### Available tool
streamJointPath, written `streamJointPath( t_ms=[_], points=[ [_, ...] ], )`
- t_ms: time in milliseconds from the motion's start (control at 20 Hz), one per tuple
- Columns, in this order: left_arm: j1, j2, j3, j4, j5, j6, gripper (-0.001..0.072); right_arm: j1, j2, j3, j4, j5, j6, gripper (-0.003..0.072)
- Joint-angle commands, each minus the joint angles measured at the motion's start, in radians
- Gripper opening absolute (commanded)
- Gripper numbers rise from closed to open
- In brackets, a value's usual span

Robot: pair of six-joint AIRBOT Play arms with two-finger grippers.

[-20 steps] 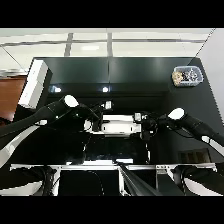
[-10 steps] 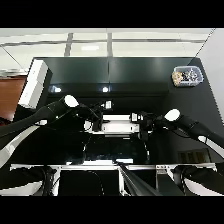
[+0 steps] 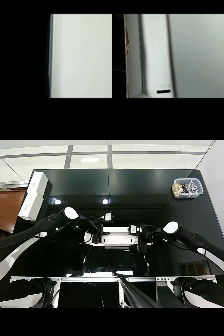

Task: Fold the box and place the chain.

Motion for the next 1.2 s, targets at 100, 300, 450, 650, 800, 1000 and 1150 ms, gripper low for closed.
streamJointPath(
  t_ms=[100,300,450,650,800,1000,1150],
  points=[
    [0.000,-0.001,0.000,0.000,0.000,0.000,0.0030,0.012,-0.002,0.001,-0.027,-0.014,0.014,0.0602],
    [0.001,0.000,0.000,0.000,-0.006,-0.011,0.0030,0.012,-0.002,0.001,-0.026,-0.013,0.014,0.0464],
    [0.014,0.031,0.009,0.085,-0.042,-0.140,0.0413,0.012,-0.002,0.001,-0.026,-0.013,0.014,0.0464],
    [0.101,0.193,0.011,0.365,-0.111,-0.469,0.0678,0.012,-0.002,0.001,-0.027,-0.010,0.013,0.0240],
    [0.182,0.301,0.011,0.375,-0.276,-0.642,0.0656,0.012,-0.002,0.000,-0.027,-0.010,0.013,0.0241],
    [0.158,0.290,-0.017,0.121,-0.466,-0.723,0.0030,0.012,-0.002,0.000,-0.027,-0.010,0.013,0.0241],
    [0.087,0.220,-0.053,-0.138,-0.336,-0.642,0.0030,0.012,-0.002,0.000,-0.027,-0.010,0.013,0.0241]
  ],
)
